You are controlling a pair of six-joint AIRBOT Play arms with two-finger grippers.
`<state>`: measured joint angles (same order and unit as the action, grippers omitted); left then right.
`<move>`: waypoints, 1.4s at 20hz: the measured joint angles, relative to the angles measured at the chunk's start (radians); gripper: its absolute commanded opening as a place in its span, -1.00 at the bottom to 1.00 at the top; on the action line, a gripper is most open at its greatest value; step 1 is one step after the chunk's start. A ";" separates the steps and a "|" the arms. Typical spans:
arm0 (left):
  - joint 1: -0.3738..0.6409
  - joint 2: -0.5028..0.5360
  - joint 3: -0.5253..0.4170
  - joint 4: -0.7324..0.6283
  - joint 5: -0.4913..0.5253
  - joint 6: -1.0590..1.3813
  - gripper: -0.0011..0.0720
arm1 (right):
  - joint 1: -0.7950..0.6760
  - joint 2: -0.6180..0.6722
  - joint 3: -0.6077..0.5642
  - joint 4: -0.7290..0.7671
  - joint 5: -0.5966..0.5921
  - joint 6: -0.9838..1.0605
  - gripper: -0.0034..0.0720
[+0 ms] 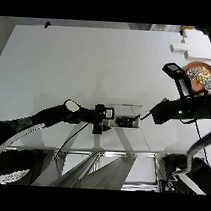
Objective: Fold the box and place the chain.
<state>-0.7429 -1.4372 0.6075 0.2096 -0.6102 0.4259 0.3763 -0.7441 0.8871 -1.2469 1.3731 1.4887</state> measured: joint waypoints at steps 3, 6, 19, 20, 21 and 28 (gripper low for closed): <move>0.000 0.000 0.000 0.000 0.000 0.000 -0.09 | 0.067 0.018 0.000 0.078 -0.029 -0.001 -0.87; 0.000 0.000 0.000 0.000 0.000 0.000 -0.09 | 0.141 0.024 -0.003 0.145 -0.102 -0.008 -0.87; 0.000 0.000 0.000 0.000 0.000 0.000 -0.09 | 0.282 0.025 -0.002 0.237 -0.425 -0.054 -0.87; 0.000 0.000 0.000 0.000 0.000 0.000 -0.09 | 0.282 0.025 0.002 0.238 -0.435 -0.055 -0.87; 0.000 0.000 0.000 0.000 0.000 0.000 -0.09 | 0.281 0.025 0.010 0.238 -0.446 -0.058 -0.87; 0.000 0.000 0.000 0.000 0.000 0.000 -0.09 | 0.217 0.024 0.106 0.235 -0.414 -0.077 -0.87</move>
